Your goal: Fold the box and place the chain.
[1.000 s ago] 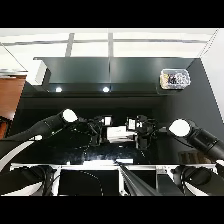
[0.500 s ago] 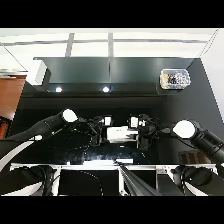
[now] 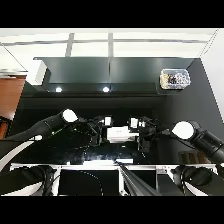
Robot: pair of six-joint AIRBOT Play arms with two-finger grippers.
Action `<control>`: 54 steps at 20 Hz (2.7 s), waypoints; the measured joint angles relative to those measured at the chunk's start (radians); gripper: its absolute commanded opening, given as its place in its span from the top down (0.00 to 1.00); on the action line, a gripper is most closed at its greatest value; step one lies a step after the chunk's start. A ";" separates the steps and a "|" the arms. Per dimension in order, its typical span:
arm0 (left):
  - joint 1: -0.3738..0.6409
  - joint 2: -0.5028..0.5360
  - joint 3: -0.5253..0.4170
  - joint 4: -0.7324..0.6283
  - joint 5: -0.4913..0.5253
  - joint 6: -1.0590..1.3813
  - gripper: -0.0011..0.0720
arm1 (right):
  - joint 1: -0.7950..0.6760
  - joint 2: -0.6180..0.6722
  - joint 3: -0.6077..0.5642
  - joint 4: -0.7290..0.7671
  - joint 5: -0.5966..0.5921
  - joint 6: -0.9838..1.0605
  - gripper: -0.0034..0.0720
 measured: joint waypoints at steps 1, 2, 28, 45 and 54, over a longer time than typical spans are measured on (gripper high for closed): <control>0.000 0.000 0.000 0.000 0.000 0.000 0.43 | 0.000 0.000 -0.002 0.003 -0.002 0.002 0.62; 0.000 0.000 0.000 0.000 0.000 0.000 0.43 | 0.000 0.000 -0.003 0.003 -0.003 0.003 0.62; 0.000 0.000 0.000 0.000 0.005 -0.001 0.43 | -0.230 -0.145 0.082 0.388 0.254 0.797 0.95; 0.000 0.000 0.000 0.000 0.006 0.000 0.43 | -0.230 -0.360 0.076 0.359 0.268 0.788 0.94; 0.000 0.000 0.000 0.001 0.006 0.001 0.43 | -0.186 -0.359 0.076 0.333 0.209 0.788 0.94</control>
